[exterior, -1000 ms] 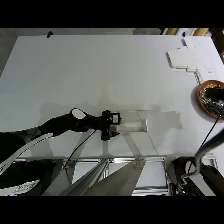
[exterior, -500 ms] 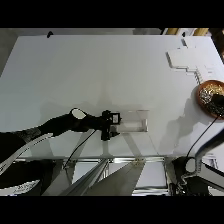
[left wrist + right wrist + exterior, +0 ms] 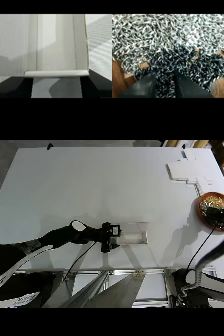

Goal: Fold the box and place the chain.

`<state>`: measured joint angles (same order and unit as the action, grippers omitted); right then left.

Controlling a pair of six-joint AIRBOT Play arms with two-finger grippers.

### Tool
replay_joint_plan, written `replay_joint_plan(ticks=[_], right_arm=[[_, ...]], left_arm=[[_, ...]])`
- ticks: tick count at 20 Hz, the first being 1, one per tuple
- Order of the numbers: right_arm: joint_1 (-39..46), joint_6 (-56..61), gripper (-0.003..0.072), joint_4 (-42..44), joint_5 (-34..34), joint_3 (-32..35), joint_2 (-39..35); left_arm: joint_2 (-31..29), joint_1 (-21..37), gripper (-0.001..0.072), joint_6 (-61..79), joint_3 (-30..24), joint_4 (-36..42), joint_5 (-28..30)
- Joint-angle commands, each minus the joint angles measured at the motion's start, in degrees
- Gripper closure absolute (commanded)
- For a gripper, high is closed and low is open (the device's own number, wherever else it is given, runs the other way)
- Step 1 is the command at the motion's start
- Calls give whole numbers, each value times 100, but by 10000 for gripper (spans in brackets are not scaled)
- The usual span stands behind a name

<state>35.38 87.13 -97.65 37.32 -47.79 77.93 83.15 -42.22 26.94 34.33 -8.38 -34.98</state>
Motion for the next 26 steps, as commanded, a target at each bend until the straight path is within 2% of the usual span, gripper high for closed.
replay_joint_plan(ticks=[1,2,3,8,10,13,16,20,26], right_arm=[[4,-76,521,105,-85,-4,127],[4,-76,616,105,-48,-4,122],[4,-76,669,109,17,-4,94],[4,-238,670,356,520,-4,-623],[4,-730,670,1038,772,-4,-1174],[-96,-1792,670,2492,1314,-4,-2116],[-774,-2476,669,3410,2046,-4,-2922],[-1899,-2636,669,3379,2870,-4,-3517],[-3381,-2568,669,3491,3657,4,-4127]], left_arm=[[-4,-2,377,2,-2,0,0],[-4,-2,377,2,-2,0,0],[-4,-2,377,2,-2,0,0],[-4,-2,377,2,-2,0,0],[-4,-2,377,2,-2,0,0],[-4,-2,377,2,-2,0,0],[-4,-2,377,2,-2,0,0],[-4,0,377,2,-2,0,2],[-4,-2,377,2,-2,0,0]])
